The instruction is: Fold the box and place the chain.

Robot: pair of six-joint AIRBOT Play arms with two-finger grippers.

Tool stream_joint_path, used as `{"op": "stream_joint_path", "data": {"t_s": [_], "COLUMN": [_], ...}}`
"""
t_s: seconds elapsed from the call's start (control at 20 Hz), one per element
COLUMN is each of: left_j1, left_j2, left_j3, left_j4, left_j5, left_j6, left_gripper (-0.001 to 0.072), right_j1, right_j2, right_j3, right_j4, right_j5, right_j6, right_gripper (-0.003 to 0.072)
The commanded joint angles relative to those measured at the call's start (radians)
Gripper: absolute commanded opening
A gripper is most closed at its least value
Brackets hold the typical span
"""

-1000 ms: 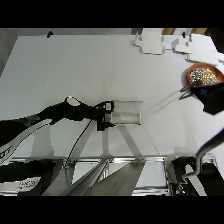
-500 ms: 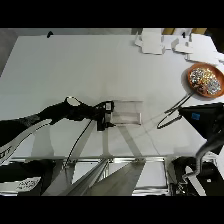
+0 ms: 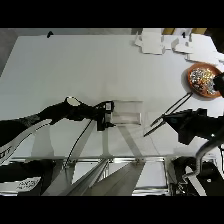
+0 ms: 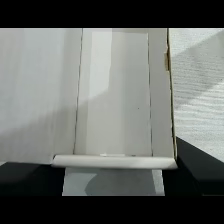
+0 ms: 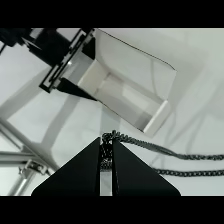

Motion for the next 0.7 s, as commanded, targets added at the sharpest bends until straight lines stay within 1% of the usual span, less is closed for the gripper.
{"op": "stream_joint_path", "data": {"t_s": [0.0,0.2,0.45,0.65], "left_j1": [0.000,0.000,0.000,0.000], "left_j2": [0.001,0.001,0.001,0.001], "left_j3": [0.000,0.000,0.000,0.000], "left_j4": [0.000,0.000,0.000,0.000], "left_j5": [0.000,0.000,0.000,0.000], "left_j6": [0.000,0.000,0.000,0.000], "left_gripper": [0.0319,0.0319,0.0319,0.0319], "right_j1": [0.001,0.002,0.058,0.069], "right_j2": [-0.030,-0.095,-0.201,-0.273], "right_j3": [-0.054,-0.055,-0.055,-0.055], "right_j4": [0.000,-0.003,-0.019,0.003], "right_j5": [-0.029,-0.032,-0.142,-0.158], "right_j6": [-0.054,-0.127,-0.137,-0.185], "right_gripper": [0.0025,0.0025,0.0023,0.0022]}}
